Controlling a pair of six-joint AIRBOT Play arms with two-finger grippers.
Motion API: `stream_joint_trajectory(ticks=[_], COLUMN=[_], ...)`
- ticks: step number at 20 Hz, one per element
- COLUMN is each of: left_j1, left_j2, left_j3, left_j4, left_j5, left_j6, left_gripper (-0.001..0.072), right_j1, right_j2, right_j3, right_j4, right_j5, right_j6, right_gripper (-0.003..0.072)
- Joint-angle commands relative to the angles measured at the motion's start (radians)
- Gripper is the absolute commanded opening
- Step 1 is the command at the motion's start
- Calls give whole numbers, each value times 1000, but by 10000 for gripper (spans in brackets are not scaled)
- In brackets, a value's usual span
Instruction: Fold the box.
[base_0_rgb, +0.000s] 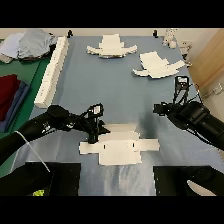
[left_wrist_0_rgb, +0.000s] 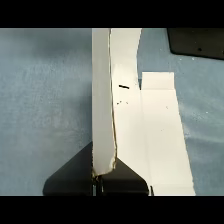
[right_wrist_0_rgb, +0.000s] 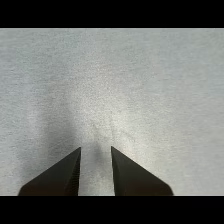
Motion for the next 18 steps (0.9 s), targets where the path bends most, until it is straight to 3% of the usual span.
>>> stream_joint_trajectory(ticks=[1,4,13,18], left_j1=[0,-19,-113,-113], left_j2=[9,45,80,76], left_j3=[34,23,-99,-120], left_j4=[0,-1,-76,-87], left_j5=[13,20,222,223], left_j6=[38,110,182,181], left_gripper=[12,9,10,11], right_j1=[0,0,0,0], right_j2=[0,0,-1,-1], right_j3=[0,1,0,1], right_j4=[1,11,13,14], right_j5=[0,0,3,4], right_j6=[0,0,0,0], right_gripper=[284,284,284,284])
